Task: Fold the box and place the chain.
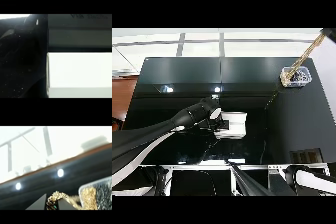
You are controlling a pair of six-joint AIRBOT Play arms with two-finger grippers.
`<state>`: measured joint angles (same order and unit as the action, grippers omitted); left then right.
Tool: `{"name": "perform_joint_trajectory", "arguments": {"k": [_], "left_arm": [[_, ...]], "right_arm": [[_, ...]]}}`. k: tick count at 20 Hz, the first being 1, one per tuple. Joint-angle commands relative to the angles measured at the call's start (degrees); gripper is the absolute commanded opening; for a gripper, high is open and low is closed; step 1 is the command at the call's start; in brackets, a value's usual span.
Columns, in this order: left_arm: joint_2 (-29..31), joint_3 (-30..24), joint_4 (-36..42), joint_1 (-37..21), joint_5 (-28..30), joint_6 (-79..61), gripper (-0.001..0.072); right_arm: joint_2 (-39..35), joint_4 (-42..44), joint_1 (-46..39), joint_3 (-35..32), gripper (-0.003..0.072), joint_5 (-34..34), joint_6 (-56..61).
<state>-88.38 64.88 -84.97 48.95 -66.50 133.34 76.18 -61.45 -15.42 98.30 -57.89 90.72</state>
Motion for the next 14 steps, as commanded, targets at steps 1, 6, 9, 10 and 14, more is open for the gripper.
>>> {"name": "perform_joint_trajectory", "arguments": {"k": [1,6,9,10,14], "left_arm": [[0.02,0.04,1.64,-0.04,0.02,-0.02,0.0029],[0.02,0.04,1.64,-0.04,0.04,-0.02,0.0028],[0.02,0.04,1.60,-0.04,0.11,-0.02,0.0028],[0.02,0.04,1.60,-0.04,0.09,-0.02,0.0029],[0.02,0.04,1.60,-0.04,0.31,-0.02,0.0029]], "right_arm": [[-4.02,0.33,-0.04,2.29,0.0012,-1.42,-1.88],[-4.42,5.66,-0.04,11.61,0.0013,-7.48,-1.88],[-5.42,8.00,-0.04,13.97,0.0013,-10.88,-1.86],[-5.95,8.11,-0.02,13.94,0.0013,-12.44,-1.86],[-8.07,11.80,0.00,13.94,0.0013,-17.14,-1.95]]}}
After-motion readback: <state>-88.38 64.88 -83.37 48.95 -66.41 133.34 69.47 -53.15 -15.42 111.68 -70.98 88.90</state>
